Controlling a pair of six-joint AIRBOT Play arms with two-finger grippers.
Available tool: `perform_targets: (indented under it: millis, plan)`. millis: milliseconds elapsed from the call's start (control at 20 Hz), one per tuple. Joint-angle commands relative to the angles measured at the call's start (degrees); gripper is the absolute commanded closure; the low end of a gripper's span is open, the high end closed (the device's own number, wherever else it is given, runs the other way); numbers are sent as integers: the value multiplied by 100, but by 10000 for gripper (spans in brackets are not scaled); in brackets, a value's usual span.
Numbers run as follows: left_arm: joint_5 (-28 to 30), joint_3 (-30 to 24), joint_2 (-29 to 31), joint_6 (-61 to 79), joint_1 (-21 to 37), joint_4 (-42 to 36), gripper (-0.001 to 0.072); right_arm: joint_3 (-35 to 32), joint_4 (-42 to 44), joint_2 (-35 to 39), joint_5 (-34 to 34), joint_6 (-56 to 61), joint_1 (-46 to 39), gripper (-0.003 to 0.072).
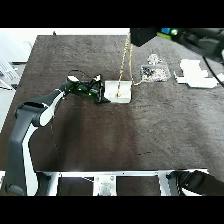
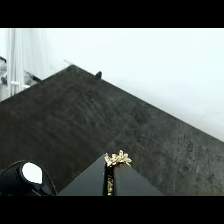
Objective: Fold the box and place the chain.
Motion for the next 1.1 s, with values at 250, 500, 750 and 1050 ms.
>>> perform_targets:
  millis: [250, 500, 750, 1050]
  plan:
    - [-2, 0, 0, -2, 4, 0, 343, -151, -273, -278, 63, 385, -42, 684]
    - [-7, 0, 0, -2, 4, 0, 343, -778, -271, -457, 52, 890, -284, 684]
    - [-7, 0, 0, -2, 4, 0, 343, -1582, -264, -831, -323, 1344, -632, 684]
    - [0, 0, 0, 0, 4, 0, 343, -1126, -269, -896, -754, 1322, -680, 684]
